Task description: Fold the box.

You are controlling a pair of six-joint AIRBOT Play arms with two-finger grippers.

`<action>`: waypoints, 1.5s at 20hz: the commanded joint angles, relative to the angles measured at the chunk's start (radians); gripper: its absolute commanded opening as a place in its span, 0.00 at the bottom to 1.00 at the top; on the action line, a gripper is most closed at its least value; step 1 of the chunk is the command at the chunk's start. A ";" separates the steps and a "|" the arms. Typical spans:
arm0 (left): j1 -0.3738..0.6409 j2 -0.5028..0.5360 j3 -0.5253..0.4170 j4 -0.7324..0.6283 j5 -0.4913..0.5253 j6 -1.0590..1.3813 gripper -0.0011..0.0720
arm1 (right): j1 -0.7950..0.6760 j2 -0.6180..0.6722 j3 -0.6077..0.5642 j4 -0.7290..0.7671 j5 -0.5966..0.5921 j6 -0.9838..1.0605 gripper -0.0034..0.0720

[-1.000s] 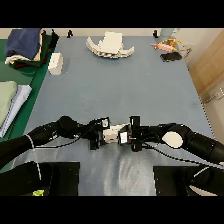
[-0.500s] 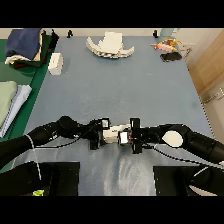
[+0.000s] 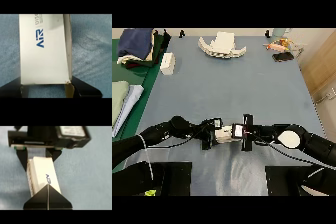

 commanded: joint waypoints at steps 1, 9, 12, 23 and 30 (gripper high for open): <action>0.000 0.000 0.000 0.000 0.000 0.000 0.71 | 0.001 -0.015 -0.001 0.254 -0.028 0.097 0.05; 0.000 0.000 0.000 0.000 0.001 0.000 0.71 | 0.001 -0.074 -0.103 0.697 -0.138 -0.115 0.05; 0.000 0.000 0.000 0.000 0.001 0.000 0.71 | 0.001 -0.081 -0.118 0.703 -0.193 -0.126 0.05; 0.000 0.000 0.000 0.000 0.000 0.000 0.71 | 0.002 -0.135 -0.145 0.758 -0.168 -0.126 0.05; 0.000 0.000 0.000 0.000 0.000 0.000 0.71 | 0.001 -0.141 -0.156 0.766 -0.176 -0.126 0.05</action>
